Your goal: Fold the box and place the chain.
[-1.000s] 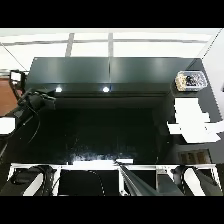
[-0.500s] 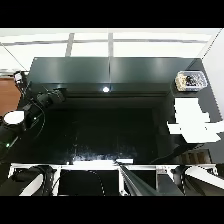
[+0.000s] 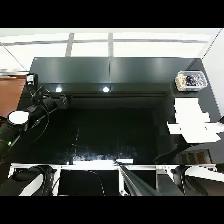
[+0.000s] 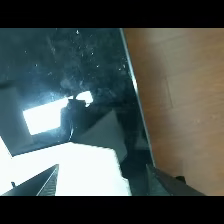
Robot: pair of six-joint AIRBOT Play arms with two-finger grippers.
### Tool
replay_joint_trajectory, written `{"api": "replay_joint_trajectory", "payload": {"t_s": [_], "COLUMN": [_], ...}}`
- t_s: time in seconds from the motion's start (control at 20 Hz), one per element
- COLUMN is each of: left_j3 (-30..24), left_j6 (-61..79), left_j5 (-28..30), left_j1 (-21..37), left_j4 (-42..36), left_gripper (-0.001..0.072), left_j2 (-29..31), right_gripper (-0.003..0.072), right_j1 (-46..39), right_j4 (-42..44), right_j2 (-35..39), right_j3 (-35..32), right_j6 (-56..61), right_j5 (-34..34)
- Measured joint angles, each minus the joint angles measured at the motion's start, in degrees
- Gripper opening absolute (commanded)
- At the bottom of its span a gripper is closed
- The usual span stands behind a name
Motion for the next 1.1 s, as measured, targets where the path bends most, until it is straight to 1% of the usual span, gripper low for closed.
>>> {"api": "replay_joint_trajectory", "payload": {"t_s": [0.05, 0.1, 0.15, 0.25, 0.4, 0.6, 0.75, 0.85, 1.0, 1.1], "left_j3": [0.0, 0.0, 0.0, 0.0, 0.0, 0.0, 0.0, 0.0, 0.0, 0.0], "left_j6": [0.0, 0.0, 0.0, 0.0, 0.0, 0.0, -0.1, -1.3, -3.5, -4.2], "left_j5": [-0.6, -1.0, -1.1, -1.7, -1.9, -2.0, -2.0, -2.2, -3.7, -4.2], "left_j1": [0.0, 0.0, 0.0, 0.0, 0.0, 0.0, 0.0, 0.0, 0.0, 0.0], "left_j4": [0.5, 1.0, 1.3, 1.7, 1.9, 2.0, 2.0, 2.0, 2.0, 1.9], "left_gripper": [0.0715, 0.0715, 0.0715, 0.0714, 0.0714, 0.0714, 0.0712, 0.0711, 0.0709, 0.0709], "left_j2": [0.0, 0.0, 0.0, 0.0, 0.0, 0.0, 0.0, 0.0, 0.0, 0.0], "right_gripper": [0.0427, 0.0238, 0.0029, 0.0023, 0.0023, 0.0023, 0.0023, 0.0023, 0.0023, 0.0023], "right_j1": [0.2, 0.3, 0.4, 0.5, 0.6, 0.7, 1.9, 4.5, 10.8, 15.5], "right_j4": [-0.4, -0.5, -0.9, -0.7, 3.1, 9.9, 16.8, 23.1, 32.1, 37.0], "right_j2": [-0.4, -0.6, -0.8, -0.9, -0.1, 3.0, 6.5, 8.2, 9.7, 10.4], "right_j3": [0.0, 0.0, 0.0, 0.0, 0.0, -0.6, -3.0, -5.3, -8.6, -10.3], "right_j6": [-0.4, -0.7, -1.1, -1.6, -2.1, -3.3, -3.9, -4.6, -6.4, -7.1], "right_j5": [0.3, 0.7, 1.2, 2.1, 3.6, 6.3, 7.2, 8.4, 13.9, 16.0]}}
